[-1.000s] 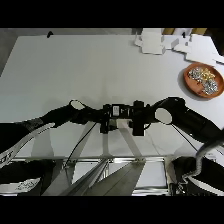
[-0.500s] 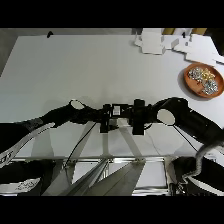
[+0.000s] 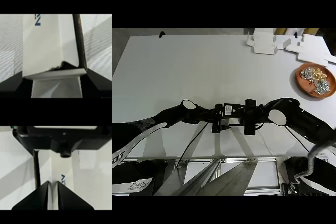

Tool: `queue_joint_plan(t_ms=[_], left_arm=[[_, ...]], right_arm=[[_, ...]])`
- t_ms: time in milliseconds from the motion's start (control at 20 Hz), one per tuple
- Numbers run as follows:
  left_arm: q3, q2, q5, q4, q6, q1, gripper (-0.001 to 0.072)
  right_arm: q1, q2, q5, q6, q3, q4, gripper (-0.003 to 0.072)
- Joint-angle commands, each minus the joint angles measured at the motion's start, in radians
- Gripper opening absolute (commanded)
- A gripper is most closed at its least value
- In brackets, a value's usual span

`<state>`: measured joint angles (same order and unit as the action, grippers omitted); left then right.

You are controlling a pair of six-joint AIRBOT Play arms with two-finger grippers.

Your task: Fold the box and place the chain.

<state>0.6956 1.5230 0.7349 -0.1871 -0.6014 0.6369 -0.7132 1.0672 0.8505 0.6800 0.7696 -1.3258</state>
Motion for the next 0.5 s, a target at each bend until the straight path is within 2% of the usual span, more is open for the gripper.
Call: queue_joint_plan(t_ms=[0,150,250,450], left_arm=[[0.000,0.000,0.002,-0.001,-0.001,0.001,0.0272],[0.000,0.000,0.002,-0.001,-0.001,0.001,0.0272],[0.000,0.000,0.002,-0.001,-0.001,0.001,0.0272],[0.000,0.000,0.002,-0.001,-0.001,0.001,0.0272]], right_arm=[[0.001,0.005,-0.018,0.003,-0.022,0.013,0.0105],[0.001,0.011,-0.026,0.003,-0.041,0.035,0.0125],[0.001,0.011,-0.024,0.003,-0.042,0.053,0.0222],[0.001,0.001,0.001,-0.001,-0.041,0.066,0.0241]])
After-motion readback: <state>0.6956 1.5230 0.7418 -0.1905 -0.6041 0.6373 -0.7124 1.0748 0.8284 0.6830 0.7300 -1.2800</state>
